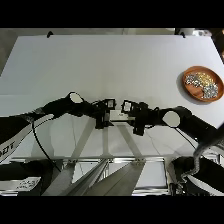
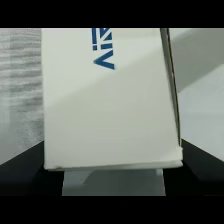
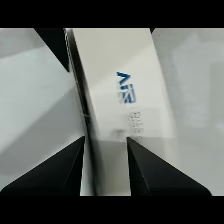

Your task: Fold the box and place the chain.

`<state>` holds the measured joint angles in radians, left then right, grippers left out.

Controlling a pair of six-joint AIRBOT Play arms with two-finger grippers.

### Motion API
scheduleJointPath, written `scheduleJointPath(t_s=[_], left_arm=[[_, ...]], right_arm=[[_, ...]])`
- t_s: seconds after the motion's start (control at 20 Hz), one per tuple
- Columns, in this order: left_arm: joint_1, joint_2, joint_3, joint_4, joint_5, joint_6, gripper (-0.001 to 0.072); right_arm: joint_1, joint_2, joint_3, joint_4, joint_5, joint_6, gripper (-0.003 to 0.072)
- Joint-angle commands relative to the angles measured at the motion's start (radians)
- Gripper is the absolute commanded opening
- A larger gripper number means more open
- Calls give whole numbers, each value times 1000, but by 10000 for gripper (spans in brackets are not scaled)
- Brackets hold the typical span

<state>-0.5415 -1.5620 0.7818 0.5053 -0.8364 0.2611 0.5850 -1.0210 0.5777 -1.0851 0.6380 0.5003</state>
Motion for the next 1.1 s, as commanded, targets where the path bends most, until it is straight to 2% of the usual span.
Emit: scheduleJointPath(t_s=[0.0, 0.2, 0.3, 0.35, 0.45, 0.5, 0.6, 0.8, 1.05], left_arm=[[1, 1, 1, 0, 2, 4, 450], [1, 1, 1, 0, 2, 4, 450], [0, 1, 1, 0, 2, 4, 450], [-2, 1, 1, 0, 2, 4, 450], [-2, 1, 1, 0, 2, 4, 450], [-2, 1, 1, 0, 2, 4, 450], [-2, 1, 1, 0, 2, 4, 450], [-2, 1, 1, 0, 2, 4, 450], [-2, 1, 1, 0, 2, 4, 450]], right_arm=[[2, 37, 1, -29, -2, -222, 325], [2, 39, 1, -38, -2, -304, 320], [2, 40, 1, 23, -6, -300, 318], [2, 40, 1, 79, -21, -292, 280], [2, 42, 1, 231, -64, -248, 82], [2, 47, 0, 307, -72, -235, 14], [2, 54, -3, 497, -71, -252, 14], [2, 34, -89, 884, -84, -507, 13], [2, -102, -117, 1159, -33, -687, 13]])
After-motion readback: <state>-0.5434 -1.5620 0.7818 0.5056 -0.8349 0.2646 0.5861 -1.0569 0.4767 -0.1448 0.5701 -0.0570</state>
